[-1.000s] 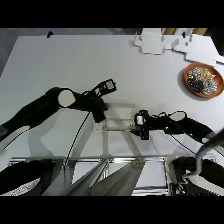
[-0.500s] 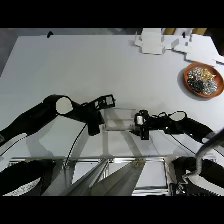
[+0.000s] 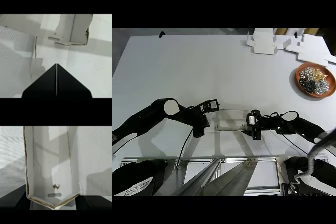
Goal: Fold the box and place the chain.
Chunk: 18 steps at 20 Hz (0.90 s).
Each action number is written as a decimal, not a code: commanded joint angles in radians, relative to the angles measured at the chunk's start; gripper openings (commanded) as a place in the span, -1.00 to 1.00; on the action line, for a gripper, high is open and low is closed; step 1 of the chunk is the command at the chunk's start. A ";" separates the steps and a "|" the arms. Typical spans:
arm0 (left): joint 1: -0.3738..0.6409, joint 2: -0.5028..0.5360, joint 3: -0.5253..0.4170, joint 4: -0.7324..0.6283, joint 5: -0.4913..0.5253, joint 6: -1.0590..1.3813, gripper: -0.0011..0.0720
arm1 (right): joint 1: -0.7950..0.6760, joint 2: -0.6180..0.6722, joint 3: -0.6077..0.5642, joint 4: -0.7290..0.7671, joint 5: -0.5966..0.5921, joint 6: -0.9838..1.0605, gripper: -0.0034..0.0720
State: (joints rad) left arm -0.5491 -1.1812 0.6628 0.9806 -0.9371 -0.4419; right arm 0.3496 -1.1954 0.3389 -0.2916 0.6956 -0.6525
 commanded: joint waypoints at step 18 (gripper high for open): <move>0.069 -0.084 -0.090 -0.235 0.169 0.629 -0.17 | 0.000 0.001 0.001 0.000 0.000 0.000 0.10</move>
State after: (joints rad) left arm -0.4805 -1.2327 0.5747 0.7868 -0.7925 0.1081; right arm 0.3496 -1.1954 0.3389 -0.2916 0.6956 -0.6525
